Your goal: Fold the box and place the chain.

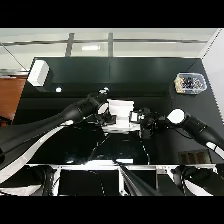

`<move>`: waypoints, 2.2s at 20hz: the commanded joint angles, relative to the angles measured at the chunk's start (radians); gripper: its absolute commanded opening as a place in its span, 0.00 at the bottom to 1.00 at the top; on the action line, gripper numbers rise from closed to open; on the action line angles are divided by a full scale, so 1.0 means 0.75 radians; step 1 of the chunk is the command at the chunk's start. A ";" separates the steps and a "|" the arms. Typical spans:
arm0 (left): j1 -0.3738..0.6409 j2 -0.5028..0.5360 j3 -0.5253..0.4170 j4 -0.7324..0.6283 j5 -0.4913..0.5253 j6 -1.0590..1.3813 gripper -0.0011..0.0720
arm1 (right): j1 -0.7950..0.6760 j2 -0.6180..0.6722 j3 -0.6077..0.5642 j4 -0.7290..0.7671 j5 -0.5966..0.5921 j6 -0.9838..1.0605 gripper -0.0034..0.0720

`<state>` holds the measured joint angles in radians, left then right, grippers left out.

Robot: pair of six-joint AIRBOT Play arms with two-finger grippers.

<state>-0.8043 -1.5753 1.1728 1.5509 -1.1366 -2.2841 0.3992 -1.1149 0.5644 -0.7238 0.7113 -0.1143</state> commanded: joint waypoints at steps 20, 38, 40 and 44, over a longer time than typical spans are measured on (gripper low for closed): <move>0.001 -0.001 0.002 -0.031 0.000 -0.001 0.05 | 0.039 -0.130 0.001 0.371 -0.054 0.047 0.32; 0.001 -0.001 0.002 -0.031 0.002 -0.001 0.05 | -0.699 0.313 0.149 -0.311 0.771 1.671 0.06; 0.000 -0.001 0.002 -0.031 0.002 -0.001 0.05 | -0.896 0.316 0.037 -0.291 0.580 1.866 0.06; 0.001 -0.001 0.002 -0.030 0.002 -0.001 0.05 | -0.863 0.192 -0.172 -0.146 0.323 2.016 0.06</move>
<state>-0.8036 -1.5757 1.1728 1.5276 -1.1351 -2.2848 -0.2234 -0.9298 0.5182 -0.8940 1.0657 1.2705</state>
